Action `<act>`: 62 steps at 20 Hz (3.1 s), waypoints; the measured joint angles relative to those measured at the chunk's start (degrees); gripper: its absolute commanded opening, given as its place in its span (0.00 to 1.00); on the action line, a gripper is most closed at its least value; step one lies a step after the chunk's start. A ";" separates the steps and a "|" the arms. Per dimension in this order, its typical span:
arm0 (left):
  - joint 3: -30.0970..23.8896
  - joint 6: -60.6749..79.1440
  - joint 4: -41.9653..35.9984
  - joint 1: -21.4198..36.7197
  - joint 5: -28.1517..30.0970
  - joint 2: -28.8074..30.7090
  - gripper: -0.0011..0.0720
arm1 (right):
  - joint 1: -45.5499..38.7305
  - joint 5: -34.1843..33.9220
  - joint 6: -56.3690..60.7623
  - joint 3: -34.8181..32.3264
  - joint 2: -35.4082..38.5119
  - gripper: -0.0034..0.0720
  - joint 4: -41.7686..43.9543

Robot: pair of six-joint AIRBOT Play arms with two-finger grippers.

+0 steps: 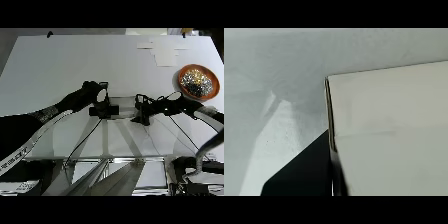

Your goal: Fold the box and place the chain.

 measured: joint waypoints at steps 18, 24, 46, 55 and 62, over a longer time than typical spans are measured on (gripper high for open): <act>-1.03 23.85 -0.63 6.21 -6.21 19.78 0.74 | 0.00 -0.07 -0.13 0.00 0.00 0.57 -0.07; -15.08 83.84 -6.62 17.66 -5.49 32.70 0.96 | 0.00 -0.07 -0.11 0.00 0.00 0.57 -0.07; -31.67 159.10 -61.79 23.63 16.92 10.38 0.97 | 0.00 -0.07 -0.11 0.00 0.00 0.57 -0.07; -31.67 159.58 -57.99 23.39 16.06 9.92 0.97 | 0.00 -0.07 -0.11 0.00 0.00 0.57 -0.04; -31.67 158.31 -58.73 22.16 16.35 9.84 0.97 | 0.00 -0.07 -0.13 0.00 0.00 0.57 -0.04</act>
